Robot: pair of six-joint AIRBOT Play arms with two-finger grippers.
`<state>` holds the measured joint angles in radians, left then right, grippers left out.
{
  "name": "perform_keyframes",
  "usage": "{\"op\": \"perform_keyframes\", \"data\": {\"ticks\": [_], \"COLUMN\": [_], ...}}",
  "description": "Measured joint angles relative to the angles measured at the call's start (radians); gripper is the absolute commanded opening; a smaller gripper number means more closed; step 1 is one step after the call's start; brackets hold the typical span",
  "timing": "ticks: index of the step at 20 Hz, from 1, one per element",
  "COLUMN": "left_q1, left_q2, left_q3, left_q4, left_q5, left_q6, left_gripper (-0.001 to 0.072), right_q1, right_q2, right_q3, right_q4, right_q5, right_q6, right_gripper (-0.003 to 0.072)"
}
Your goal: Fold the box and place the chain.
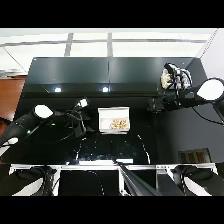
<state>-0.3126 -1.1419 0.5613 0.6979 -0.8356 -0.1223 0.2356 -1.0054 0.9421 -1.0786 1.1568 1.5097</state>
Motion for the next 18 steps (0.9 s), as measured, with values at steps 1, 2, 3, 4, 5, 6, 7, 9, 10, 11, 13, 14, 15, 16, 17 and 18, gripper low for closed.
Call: {"op": "perform_keyframes", "data": {"ticks": [1,2,3,4,5,6,7,9,10,11,13,14,15,16,17,18], "left_q1": [-0.025,-0.045,-0.061,-0.071,-0.077,-0.08,-0.083,-0.087,-0.09,-0.092,-0.095,-0.095,-0.096,-0.096,-0.097,-0.097], "left_q2": [-0.002,-0.004,-0.008,-0.011,-0.017,-0.023,-0.031,-0.046,-0.055,-0.063,-0.079,-0.085,-0.092,-0.098,-0.104,-0.109], "left_q3": [0.005,0.012,0.017,0.021,0.024,0.027,0.029,0.032,0.032,0.033,0.034,0.034,0.034,0.034,0.034,0.034], "left_q4": [-0.006,-0.007,-0.006,-0.006,-0.006,-0.005,-0.004,-0.004,-0.005,-0.013,-0.042,-0.061,-0.077,-0.093,-0.101,-0.109], "left_q5": [0.019,0.026,0.03,0.036,0.043,0.043,0.046,0.051,0.051,0.051,0.051,0.051,0.051,0.053,0.056,0.057], "left_q6": [0.041,0.071,0.093,0.109,0.119,0.127,0.134,0.143,0.151,0.166,0.208,0.231,0.249,0.264,0.275,0.284], "left_gripper": [0.0711,0.071,0.0711,0.071,0.0711,0.0711,0.0711,0.071,0.0711,0.0711,0.0711,0.0711,0.0711,0.0711,0.071,0.0711], "right_q1": [0.0,0.0,0.0,0.0,0.0,0.0,0.0,0.0,0.0,0.0,0.0,0.0,0.0,0.0,0.0,0.0], "right_q2": [0.0,0.0,0.0,0.0,0.0,0.0,0.0,0.0,0.0,0.0,0.0,0.0,0.0,0.0,0.0,0.0], "right_q3": [0.0,0.0,0.0,0.0,0.0,0.0,0.0,0.0,0.0,0.0,0.0,0.0,0.0,0.0,0.0,0.0], "right_q4": [0.0,0.0,0.0,0.0,0.0,0.0,0.0,0.0,0.0,0.0,0.001,0.0,0.001,0.001,0.001,0.002], "right_q5": [0.005,0.008,0.011,0.013,0.015,0.017,0.017,0.019,0.02,0.02,0.02,0.021,0.021,0.021,0.021,0.021], "right_q6": [0.0,0.0,0.0,0.0,0.0,0.0,0.0,0.0,0.0,0.0,0.0,0.0,0.0,0.0,0.0,0.0], "right_gripper": [0.0262,0.0262,0.0262,0.0262,0.0262,0.0262,0.0262,0.0262,0.0262,0.0262,0.0262,0.0262,0.0262,0.0262,0.0262,0.0262]}}
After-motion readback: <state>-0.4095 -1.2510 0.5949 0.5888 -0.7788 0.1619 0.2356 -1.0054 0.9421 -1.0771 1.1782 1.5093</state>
